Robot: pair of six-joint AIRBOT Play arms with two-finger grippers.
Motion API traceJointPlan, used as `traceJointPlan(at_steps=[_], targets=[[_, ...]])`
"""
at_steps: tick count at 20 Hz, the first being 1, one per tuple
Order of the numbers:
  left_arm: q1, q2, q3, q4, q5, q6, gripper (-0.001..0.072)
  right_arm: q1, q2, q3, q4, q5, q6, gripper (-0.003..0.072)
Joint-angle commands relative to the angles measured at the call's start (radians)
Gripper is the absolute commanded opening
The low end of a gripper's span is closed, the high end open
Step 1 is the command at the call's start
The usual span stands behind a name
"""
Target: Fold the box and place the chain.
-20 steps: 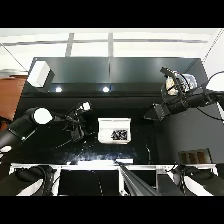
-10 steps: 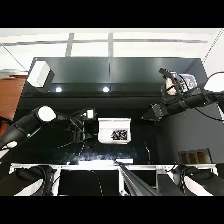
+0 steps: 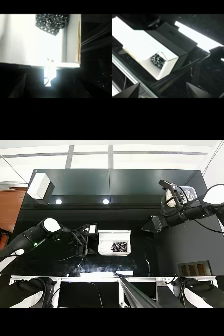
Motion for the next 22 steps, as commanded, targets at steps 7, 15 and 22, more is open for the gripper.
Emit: traceJointPlan(at_steps=[7, 15, 22], targets=[[-0.033, -0.058, -0.018, -0.063, 0.051, 0.096, 0.0709, 0.001, 0.000, 0.001, -0.006, -0.017, 0.000, 0.0672], [-0.055, -0.059, -0.018, -0.114, 0.084, 0.114, 0.0708, 0.001, 0.000, 0.001, -0.006, -0.018, 0.000, 0.0672], [-0.088, -0.067, -0.018, -0.114, 0.105, 0.114, 0.0706, 0.001, 0.000, 0.001, -0.006, -0.018, 0.000, 0.0672]])
